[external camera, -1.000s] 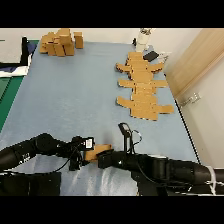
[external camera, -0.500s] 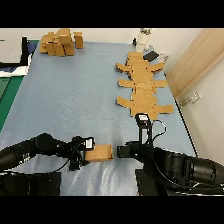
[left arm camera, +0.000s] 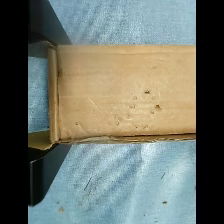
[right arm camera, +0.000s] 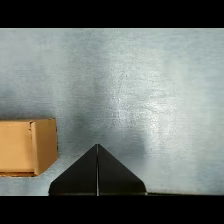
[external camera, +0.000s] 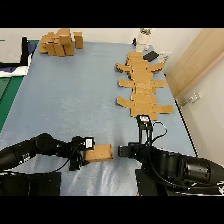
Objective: Fold the box.
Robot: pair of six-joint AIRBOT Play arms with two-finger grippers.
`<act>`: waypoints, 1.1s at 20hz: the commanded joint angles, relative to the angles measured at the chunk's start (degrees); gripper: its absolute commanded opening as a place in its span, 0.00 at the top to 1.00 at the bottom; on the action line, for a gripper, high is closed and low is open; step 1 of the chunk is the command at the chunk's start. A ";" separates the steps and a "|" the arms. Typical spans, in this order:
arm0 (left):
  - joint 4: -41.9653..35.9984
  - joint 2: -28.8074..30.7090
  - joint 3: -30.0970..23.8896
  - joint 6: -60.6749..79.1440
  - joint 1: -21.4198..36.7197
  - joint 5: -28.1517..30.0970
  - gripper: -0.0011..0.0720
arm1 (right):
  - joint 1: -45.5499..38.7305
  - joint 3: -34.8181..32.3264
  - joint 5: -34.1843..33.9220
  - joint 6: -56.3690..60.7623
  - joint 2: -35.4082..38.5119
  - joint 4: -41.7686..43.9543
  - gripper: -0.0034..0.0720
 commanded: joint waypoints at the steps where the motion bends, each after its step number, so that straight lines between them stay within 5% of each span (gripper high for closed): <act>1: 0.02 0.02 0.98 -4.50 0.04 0.15 0.18 | -0.02 0.04 -2.16 5.09 -0.90 -3.21 0.95; 7: 5.62 0.02 4.98 -21.62 2.82 3.78 0.18 | -2.86 0.07 -4.92 9.73 -0.79 -6.97 0.95; 13: 10.75 -1.42 10.75 -30.12 20.52 11.61 0.18 | -5.51 0.07 -3.23 9.73 -0.85 -7.76 0.95; 17: 12.09 -12.50 23.87 -30.34 35.32 11.52 0.18 | -8.46 0.07 -1.42 9.25 -0.90 -8.98 0.95; 22: 12.07 -31.06 44.11 -35.39 46.40 10.51 0.18 | -12.83 0.04 -0.94 7.50 -1.18 -10.25 0.95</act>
